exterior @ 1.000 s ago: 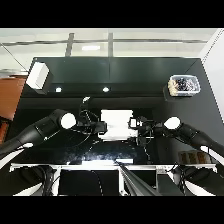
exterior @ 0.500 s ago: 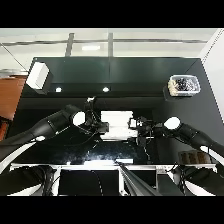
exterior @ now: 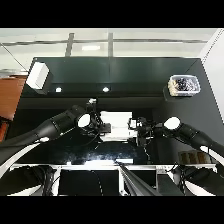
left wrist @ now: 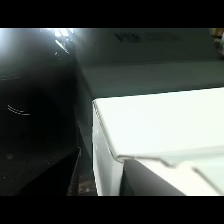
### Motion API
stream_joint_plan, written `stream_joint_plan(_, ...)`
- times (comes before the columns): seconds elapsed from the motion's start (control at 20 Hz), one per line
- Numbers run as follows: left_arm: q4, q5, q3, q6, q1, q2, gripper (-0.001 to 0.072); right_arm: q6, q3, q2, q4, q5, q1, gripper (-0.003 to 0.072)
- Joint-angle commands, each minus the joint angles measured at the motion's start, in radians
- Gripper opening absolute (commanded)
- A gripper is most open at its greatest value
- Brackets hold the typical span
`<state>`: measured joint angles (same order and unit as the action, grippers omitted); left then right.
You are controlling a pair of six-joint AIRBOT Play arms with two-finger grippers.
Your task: Fold the box and place the chain.
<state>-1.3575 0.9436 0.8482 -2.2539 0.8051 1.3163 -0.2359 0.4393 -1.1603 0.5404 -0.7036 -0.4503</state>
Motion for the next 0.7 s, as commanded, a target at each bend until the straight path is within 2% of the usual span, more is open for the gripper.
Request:
stream_joint_plan(0.0, -0.057, -0.001, 0.002, -0.09, 0.026, 0.002, 0.0273, 0.001, 0.0, 0.0, -0.001, 0.002, 0.0, 0.0478)
stream_joint_plan(0.1, -0.061, -0.009, 0.003, -0.1, 0.028, 0.002, 0.0246, 0.001, 0.0, 0.0, -0.001, 0.002, 0.0, 0.0477)
stream_joint_plan(0.15, -0.065, -0.012, 0.004, -0.101, 0.028, 0.002, 0.0204, 0.001, 0.0, 0.0, -0.001, 0.002, 0.0, 0.0477)
stream_joint_plan(0.3, -0.072, -0.009, 0.023, -0.111, 0.031, 0.012, 0.0203, 0.001, 0.0, 0.0, -0.001, 0.002, 0.0, 0.0478)
stream_joint_plan(0.65, -0.121, 0.095, 0.111, -0.11, 0.032, 0.088, 0.0204, 0.001, 0.0, 0.0, -0.001, 0.002, 0.0, 0.0477)
